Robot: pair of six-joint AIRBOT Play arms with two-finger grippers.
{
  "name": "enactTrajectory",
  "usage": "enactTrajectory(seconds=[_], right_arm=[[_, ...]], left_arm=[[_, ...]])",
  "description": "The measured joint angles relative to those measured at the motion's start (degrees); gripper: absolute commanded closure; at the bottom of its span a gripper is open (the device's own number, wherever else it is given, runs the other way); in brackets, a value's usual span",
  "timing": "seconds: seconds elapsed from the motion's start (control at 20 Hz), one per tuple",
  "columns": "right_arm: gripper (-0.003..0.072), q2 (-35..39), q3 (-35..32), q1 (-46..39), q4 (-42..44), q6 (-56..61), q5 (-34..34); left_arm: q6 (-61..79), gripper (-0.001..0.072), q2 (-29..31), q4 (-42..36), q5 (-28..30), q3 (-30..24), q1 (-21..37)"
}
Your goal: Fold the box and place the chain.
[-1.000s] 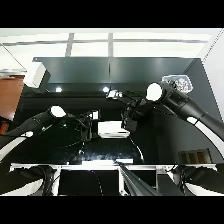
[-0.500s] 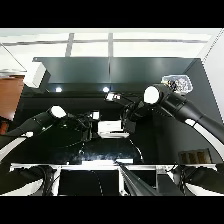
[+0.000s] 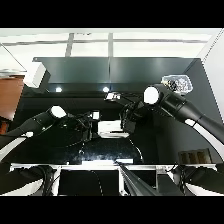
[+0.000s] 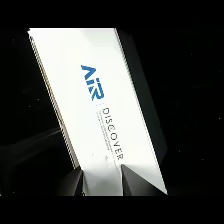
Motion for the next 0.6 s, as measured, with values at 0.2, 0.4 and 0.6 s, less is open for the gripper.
enactTrajectory(seconds=[0.2,0.4,0.6], right_arm=[[0.0405,0.0,0.0,0.0,-0.3,0.3,0.4],[0.0405,0.0,0.0,0.0,-0.7,0.5,1.2],[0.0328,0.0,-0.1,0.0,-1.1,0.7,2.3]], left_arm=[[0.1,0.0322,0.0,0.0,0.0,0.0,0.0],[0.1,0.0322,0.0,0.1,0.0,0.0,0.0],[0.1,0.0322,0.0,0.0,0.0,0.0,0.0]])
